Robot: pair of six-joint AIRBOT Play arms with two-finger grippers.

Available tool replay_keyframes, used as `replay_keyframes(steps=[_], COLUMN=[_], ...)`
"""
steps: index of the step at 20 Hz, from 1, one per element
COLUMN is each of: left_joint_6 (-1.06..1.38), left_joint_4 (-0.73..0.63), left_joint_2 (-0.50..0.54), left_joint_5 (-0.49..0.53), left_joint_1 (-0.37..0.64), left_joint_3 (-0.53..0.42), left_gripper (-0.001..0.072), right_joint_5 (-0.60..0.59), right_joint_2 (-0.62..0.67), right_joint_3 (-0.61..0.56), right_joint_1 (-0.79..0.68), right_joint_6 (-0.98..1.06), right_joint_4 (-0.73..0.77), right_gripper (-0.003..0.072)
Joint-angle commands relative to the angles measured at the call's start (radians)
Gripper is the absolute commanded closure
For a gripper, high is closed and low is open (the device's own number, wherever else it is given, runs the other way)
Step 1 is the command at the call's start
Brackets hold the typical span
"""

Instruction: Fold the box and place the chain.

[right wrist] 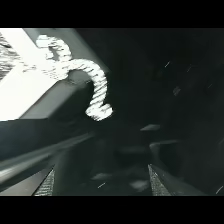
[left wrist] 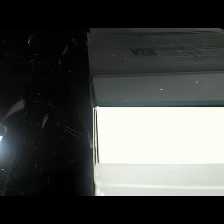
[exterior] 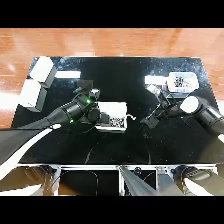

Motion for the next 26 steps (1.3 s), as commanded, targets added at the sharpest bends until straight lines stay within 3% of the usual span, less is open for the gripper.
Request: replay_keyframes(steps=[1, 5, 11, 12, 13, 14, 23, 24, 25, 26], left_joint_6=[0.0, 0.0, 0.0, 0.0, 0.0, 0.0, 0.0, 0.0, 0.0, 0.0], left_joint_4=[-0.004, -0.005, -0.005, -0.005, -0.005, -0.005, -0.004, -0.005, -0.005, -0.005], left_joint_2=[0.0, 0.0, 0.0, 0.0, 0.0, 0.0, 0.0, 0.0, 0.0, 0.0], left_joint_5=[0.0, 0.003, 0.009, 0.009, 0.009, 0.009, 0.006, 0.006, 0.006, 0.006], left_joint_1=[-0.001, -0.001, -0.001, -0.001, -0.001, -0.001, -0.001, -0.001, -0.001, -0.001], left_joint_3=[0.001, 0.001, 0.001, 0.001, 0.001, 0.001, 0.001, 0.001, 0.001, 0.001], left_gripper=[0.0684, 0.0684, 0.0684, 0.0684, 0.0684, 0.0684, 0.0684, 0.0684, 0.0684, 0.0684], right_joint_5=[-0.206, -0.332, -0.335, -0.333, -0.333, -0.333, -0.333, -0.333, -0.333, -0.333], right_joint_2=[-0.008, -0.083, -0.129, -0.132, -0.132, -0.132, -0.133, -0.133, -0.133, -0.133], right_joint_3=[-0.065, -0.066, -0.066, -0.066, -0.066, -0.066, -0.065, -0.065, -0.065, -0.065], right_joint_1=[0.069, 0.165, 0.185, 0.185, 0.185, 0.185, 0.191, 0.191, 0.191, 0.191], right_joint_6=[-0.257, -0.448, -0.724, -0.77, -0.803, -0.831, -0.943, -0.948, -0.948, -0.948], right_joint_4=[-0.002, 0.044, 0.259, 0.306, 0.353, 0.395, 0.513, 0.52, 0.521, 0.521], right_gripper=[0.0013, 0.0012, 0.0014, 0.0033, 0.0101, 0.01, 0.0107, 0.0239, 0.0318, 0.0317])
